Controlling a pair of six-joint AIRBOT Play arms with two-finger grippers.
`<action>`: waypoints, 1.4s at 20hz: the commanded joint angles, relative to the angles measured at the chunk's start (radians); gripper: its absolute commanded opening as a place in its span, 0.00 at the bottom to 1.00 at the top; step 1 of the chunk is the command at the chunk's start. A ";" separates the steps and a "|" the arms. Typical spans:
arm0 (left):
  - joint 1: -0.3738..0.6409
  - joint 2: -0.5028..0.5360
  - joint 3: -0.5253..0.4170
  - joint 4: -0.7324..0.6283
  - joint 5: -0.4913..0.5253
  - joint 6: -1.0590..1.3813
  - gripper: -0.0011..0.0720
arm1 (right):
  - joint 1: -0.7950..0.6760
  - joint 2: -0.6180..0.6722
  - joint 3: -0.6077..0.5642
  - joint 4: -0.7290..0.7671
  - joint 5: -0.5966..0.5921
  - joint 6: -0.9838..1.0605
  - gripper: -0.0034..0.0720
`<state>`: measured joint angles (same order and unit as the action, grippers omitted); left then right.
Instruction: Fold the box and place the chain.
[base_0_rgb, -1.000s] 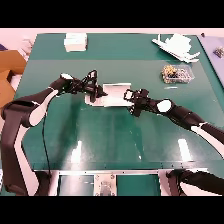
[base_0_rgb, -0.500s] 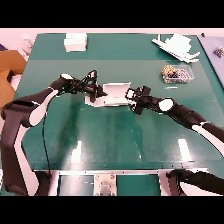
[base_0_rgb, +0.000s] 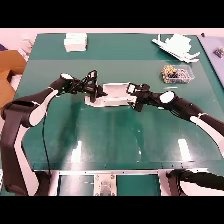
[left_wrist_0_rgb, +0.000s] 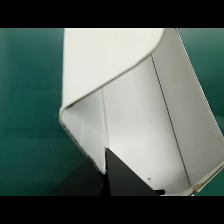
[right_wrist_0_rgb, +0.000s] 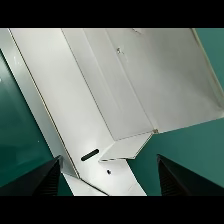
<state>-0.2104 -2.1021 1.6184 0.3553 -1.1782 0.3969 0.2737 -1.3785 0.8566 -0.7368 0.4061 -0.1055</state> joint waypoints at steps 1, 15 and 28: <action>-0.001 -0.001 0.000 0.000 0.000 0.000 0.04 | -0.063 -0.020 0.034 0.114 0.134 -0.105 0.93; 0.000 -0.001 0.000 0.000 0.000 0.000 0.04 | -0.203 -0.205 0.217 0.207 0.469 -0.233 0.93; -0.001 -0.001 0.000 0.000 0.000 0.000 0.04 | -0.221 -0.408 0.426 0.202 0.701 -0.288 0.93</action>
<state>-0.2104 -2.1021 1.6184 0.3553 -1.1786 0.3973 0.0578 -1.7447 1.2377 -0.5350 1.0473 -0.3763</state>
